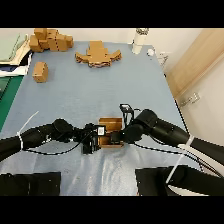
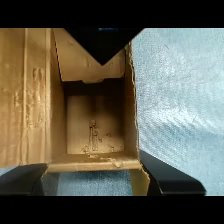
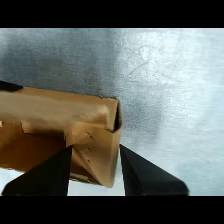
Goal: Fold the box.
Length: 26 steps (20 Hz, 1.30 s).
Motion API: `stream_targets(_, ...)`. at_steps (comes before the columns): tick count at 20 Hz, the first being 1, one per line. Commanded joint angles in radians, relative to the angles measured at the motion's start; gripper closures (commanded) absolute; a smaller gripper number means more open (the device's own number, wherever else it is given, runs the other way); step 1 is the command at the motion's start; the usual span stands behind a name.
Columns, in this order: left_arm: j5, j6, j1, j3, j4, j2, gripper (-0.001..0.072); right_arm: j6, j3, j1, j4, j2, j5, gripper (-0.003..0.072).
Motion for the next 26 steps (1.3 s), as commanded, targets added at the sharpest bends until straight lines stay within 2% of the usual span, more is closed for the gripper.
stream_targets(1, 0.000, 0.000, -0.001, 0.000, 0.000, 0.000, 0.0182, 0.138, 0.066, 0.069, -0.050, -0.074, -0.038, 0.0244)
stream_targets(6, 0.000, 0.000, -0.001, 0.000, 0.000, 0.000, 0.0182, 0.207, 0.119, 0.088, -0.091, -0.157, -0.131, 0.0244)
stream_targets(7, 0.000, 0.000, -0.001, 0.000, 0.000, 0.000, 0.0182, 0.219, 0.119, 0.088, -0.106, -0.161, -0.142, 0.0274)
stream_targets(12, 0.000, 0.000, -0.001, 0.000, 0.000, 0.000, 0.0182, 0.216, 0.119, 0.088, -0.124, -0.163, -0.157, 0.0642)
stream_targets(13, 0.000, 0.000, -0.001, 0.000, 0.000, 0.000, 0.0182, 0.215, 0.119, 0.088, -0.126, -0.163, -0.157, 0.0681)
stream_targets(16, 0.000, 0.000, -0.001, 0.000, 0.000, 0.000, 0.0182, 0.196, 0.119, 0.091, -0.125, -0.163, -0.156, 0.0682)
stream_targets(17, 0.000, 0.000, -0.001, 0.000, 0.000, 0.000, 0.0182, 0.197, 0.119, 0.095, -0.125, -0.161, -0.156, 0.0613)
stream_targets(18, 0.000, 0.000, -0.001, 0.000, 0.000, 0.000, 0.0182, 0.197, 0.121, 0.097, -0.125, -0.161, -0.156, 0.0403)
stream_targets(19, 0.000, 0.000, -0.001, 0.000, 0.000, 0.000, 0.0182, 0.196, 0.122, 0.097, -0.125, -0.161, -0.157, 0.0315)
stream_targets(26, 0.000, 0.000, -0.001, 0.000, 0.000, 0.000, 0.0182, 0.200, 0.122, 0.096, -0.164, -0.161, -0.159, 0.0316)
